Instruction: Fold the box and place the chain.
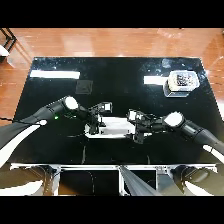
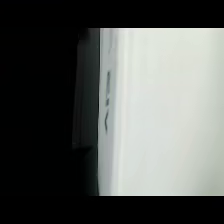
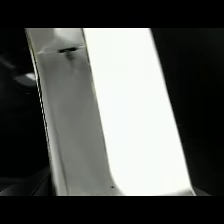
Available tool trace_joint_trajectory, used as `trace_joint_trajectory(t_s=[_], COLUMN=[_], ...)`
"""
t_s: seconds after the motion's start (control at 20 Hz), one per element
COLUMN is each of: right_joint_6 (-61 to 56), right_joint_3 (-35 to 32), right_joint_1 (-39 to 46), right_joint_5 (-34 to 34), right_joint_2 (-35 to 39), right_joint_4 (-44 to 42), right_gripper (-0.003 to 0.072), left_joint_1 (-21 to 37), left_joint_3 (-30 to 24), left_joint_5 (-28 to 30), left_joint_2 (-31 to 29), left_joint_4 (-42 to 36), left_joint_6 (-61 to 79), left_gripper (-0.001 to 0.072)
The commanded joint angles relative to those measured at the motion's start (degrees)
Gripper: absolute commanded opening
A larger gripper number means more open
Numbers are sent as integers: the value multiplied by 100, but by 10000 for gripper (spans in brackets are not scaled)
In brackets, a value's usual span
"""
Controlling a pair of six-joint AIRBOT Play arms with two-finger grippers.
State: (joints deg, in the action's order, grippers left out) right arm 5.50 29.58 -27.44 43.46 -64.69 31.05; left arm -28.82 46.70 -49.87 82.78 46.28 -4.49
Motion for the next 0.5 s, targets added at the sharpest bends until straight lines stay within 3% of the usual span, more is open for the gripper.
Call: trace_joint_trajectory(t_s=[0.0, 0.45], right_joint_6=[103, 280], right_joint_3=[-37, -142], right_joint_1=[-162, -160], right_joint_5=[116, -225], right_joint_2=[-203, -326], right_joint_4=[15, 326], right_gripper=[702, 702], left_joint_1=[2, 2], left_joint_3=[0, 0], left_joint_5=[17, 13], left_joint_2=[4, 4], left_joint_4=[9, 39], left_joint_6=[-24, -24], left_gripper=[16, 16])
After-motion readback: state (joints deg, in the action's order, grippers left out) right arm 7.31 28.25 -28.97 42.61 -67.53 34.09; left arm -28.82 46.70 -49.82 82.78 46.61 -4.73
